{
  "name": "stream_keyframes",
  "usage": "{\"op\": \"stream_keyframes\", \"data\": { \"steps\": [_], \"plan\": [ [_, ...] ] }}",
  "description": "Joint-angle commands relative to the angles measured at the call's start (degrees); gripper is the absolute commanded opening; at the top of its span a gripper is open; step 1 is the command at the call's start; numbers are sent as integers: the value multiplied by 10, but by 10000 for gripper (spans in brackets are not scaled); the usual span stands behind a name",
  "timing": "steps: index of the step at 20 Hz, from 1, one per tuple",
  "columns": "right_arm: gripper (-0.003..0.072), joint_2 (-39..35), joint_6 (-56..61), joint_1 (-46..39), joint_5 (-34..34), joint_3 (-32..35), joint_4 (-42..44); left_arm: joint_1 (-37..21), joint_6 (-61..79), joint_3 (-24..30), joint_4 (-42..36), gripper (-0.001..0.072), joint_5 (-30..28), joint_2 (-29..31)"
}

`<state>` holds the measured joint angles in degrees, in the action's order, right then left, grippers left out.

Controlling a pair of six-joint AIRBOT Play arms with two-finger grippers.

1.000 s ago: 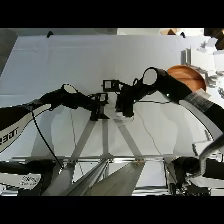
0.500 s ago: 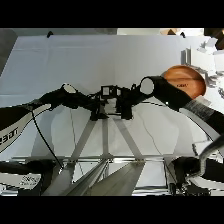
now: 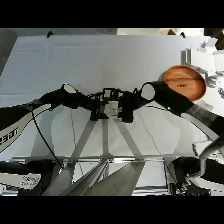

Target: Fold the box and place the chain.

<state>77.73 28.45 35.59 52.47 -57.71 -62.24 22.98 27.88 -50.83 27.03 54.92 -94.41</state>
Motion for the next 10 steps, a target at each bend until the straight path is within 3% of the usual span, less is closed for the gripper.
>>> {"op": "stream_keyframes", "data": {
  "steps": [1, 3, 8, 10],
  "plan": [
    [235, -45, 32, -1, -10, 2, 2, 0, -1, 0, 0, 393, -1, 0],
    [12, -67, 74, -14, -9, 2, 33, 0, -1, 0, 0, 393, -1, 0],
    [11, -63, 138, -101, -12, 49, 286, 0, -1, 0, 0, 393, -1, 0],
    [11, -63, 138, -117, -25, 92, 335, 0, -1, 0, 0, 393, -1, 0]
  ]
}}
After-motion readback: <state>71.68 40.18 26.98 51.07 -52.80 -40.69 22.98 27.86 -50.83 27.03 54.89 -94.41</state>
